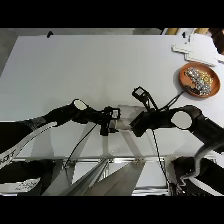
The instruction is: Fold the box and place the chain.
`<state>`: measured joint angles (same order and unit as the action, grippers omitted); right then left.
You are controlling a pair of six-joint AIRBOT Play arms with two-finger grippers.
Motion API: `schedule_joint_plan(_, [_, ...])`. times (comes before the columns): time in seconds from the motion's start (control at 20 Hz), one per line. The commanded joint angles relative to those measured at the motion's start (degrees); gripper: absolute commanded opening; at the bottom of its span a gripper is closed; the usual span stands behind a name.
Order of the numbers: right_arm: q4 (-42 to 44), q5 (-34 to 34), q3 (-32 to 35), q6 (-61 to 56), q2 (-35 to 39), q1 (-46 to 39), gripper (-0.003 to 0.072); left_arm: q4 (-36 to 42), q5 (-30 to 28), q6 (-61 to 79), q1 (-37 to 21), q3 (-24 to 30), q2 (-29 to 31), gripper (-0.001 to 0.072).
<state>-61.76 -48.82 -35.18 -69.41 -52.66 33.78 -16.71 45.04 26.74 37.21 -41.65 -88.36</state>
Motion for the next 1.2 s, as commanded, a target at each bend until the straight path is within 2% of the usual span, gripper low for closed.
schedule_joint_plan(0.0, [-1.9,-3.26,-1.27,0.46,2.12,-0.92,0.0201,-0.02,-0.02,0.02,0.02,-0.04,-0.02,0.0169])
schedule_joint_plan(0.2, [-10.14,-12.46,-2.6,-1.29,12.22,-12.33,0.0155,-0.02,0.0,0.02,0.02,-0.04,-0.02,0.0169])
schedule_joint_plan(0.25, [-12.83,-14.91,-2.58,-2.47,13.42,-16.65,0.0154,0.0,0.0,0.02,0.02,-0.04,-0.02,0.0169])
schedule_joint_plan(0.3, [-15.63,-16.35,-2.51,-4.9,13.6,-20.39,0.0119,-0.02,-0.02,0.02,0.02,-0.04,-0.02,0.0169])
schedule_joint_plan(0.4, [-17.53,-15.85,-2.08,-9.25,12.44,-25.31,0.0079,-0.02,-0.02,0.02,0.02,-0.04,-0.02,0.0169])
schedule_joint_plan(0.45, [-17.59,-15.67,-1.6,-9.51,11.34,-26.53,0.0026,-0.02,-0.02,0.02,0.02,-0.04,-0.02,0.0169])
schedule_joint_plan(0.65, [-18.43,-10.62,1.01,-12.44,3.58,-26.82,0.002,-0.02,0.0,0.02,0.02,-0.04,-0.02,0.0169])
schedule_joint_plan(0.7, [-18.47,-9.66,1.2,-12.94,0.87,-26.82,0.0032,-0.02,-0.02,0.0,0.02,-0.04,-0.02,0.0169])
schedule_joint_plan(0.75, [-18.43,-8.96,1.2,-12.96,-1.53,-26.77,0.0168,0.0,-0.02,0.0,0.02,-0.04,-0.02,0.0169])
schedule_joint_plan(0.8, [-18.69,-8.31,1.2,-13.14,-3.87,-26.14,0.0341,-0.02,0.0,0.02,0.02,-0.04,-0.02,0.0169])
schedule_joint_plan(1.0, [-19.98,-6.6,1.2,-13.16,-11.08,-22.16,0.0339,-0.02,0.0,0.02,0.02,-0.04,-0.02,0.0169])
schedule_joint_plan(1.15, [-20.76,-5.33,1.2,-14.01,-12.61,-21.22,0.0337,-0.02,-0.02,0.0,0.02,-0.04,-0.02,0.0169])
